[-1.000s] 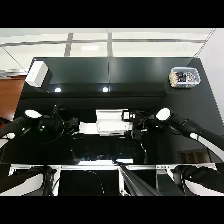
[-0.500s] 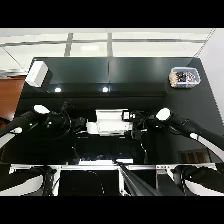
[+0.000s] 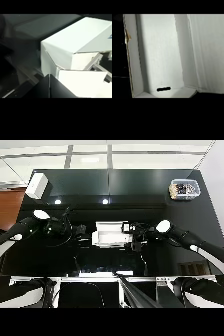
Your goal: Fold the box and place the chain.
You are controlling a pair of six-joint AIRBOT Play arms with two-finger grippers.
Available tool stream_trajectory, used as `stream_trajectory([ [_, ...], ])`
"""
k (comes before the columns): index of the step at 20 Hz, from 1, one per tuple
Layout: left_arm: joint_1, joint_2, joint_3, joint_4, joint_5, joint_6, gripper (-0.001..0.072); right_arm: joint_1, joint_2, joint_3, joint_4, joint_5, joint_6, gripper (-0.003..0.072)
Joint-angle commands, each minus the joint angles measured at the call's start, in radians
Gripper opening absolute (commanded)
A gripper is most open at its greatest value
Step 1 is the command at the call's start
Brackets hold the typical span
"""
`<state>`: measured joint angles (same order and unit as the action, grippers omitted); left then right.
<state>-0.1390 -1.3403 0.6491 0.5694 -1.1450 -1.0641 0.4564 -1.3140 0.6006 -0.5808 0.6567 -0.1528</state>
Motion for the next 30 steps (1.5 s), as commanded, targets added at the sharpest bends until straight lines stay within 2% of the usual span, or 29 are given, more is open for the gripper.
stream_trajectory([
  [1, -0.001, 0.000, 0.010, -0.014, -0.018, 0.002, 0.0106, 0.001, -0.001, 0.001, 0.000, 0.000, 0.000, 0.0458],
  [3, 0.000, 0.000, 0.010, -0.013, -0.018, -0.003, 0.0466, 0.001, -0.001, 0.001, 0.000, 0.000, 0.000, 0.0458],
  [4, 0.001, 0.000, 0.010, -0.013, -0.014, -0.045, 0.0584, 0.001, -0.001, 0.001, 0.000, 0.000, 0.000, 0.0457],
  [5, 0.002, 0.000, 0.011, -0.013, -0.014, -0.066, 0.0651, 0.001, -0.001, 0.001, 0.000, 0.000, 0.000, 0.0458],
  [11, -0.021, 0.000, 0.016, -0.014, -0.042, -0.066, 0.0632, 0.001, -0.001, 0.001, 0.000, 0.000, 0.000, 0.0457],
  [15, -0.083, 0.000, 0.043, -0.024, -0.032, -0.039, 0.0622, 0.001, -0.001, 0.001, 0.000, 0.000, 0.000, 0.0457],
  [17, -0.110, 0.002, 0.071, -0.024, -0.011, -0.062, 0.0543, 0.001, -0.001, 0.001, 0.000, 0.000, 0.000, 0.0457],
  [18, -0.124, 0.002, 0.086, -0.018, -0.009, -0.083, 0.0543, 0.001, -0.001, 0.001, 0.000, 0.000, 0.000, 0.0457],
  [22, -0.196, 0.002, 0.142, 0.097, 0.010, -0.209, 0.0543, 0.001, -0.001, 0.001, 0.000, 0.000, 0.000, 0.0458],
  [30, -0.353, 0.002, 0.211, 0.366, 0.139, -0.507, 0.0543, 0.001, -0.001, 0.001, 0.000, 0.000, 0.000, 0.0457],
])
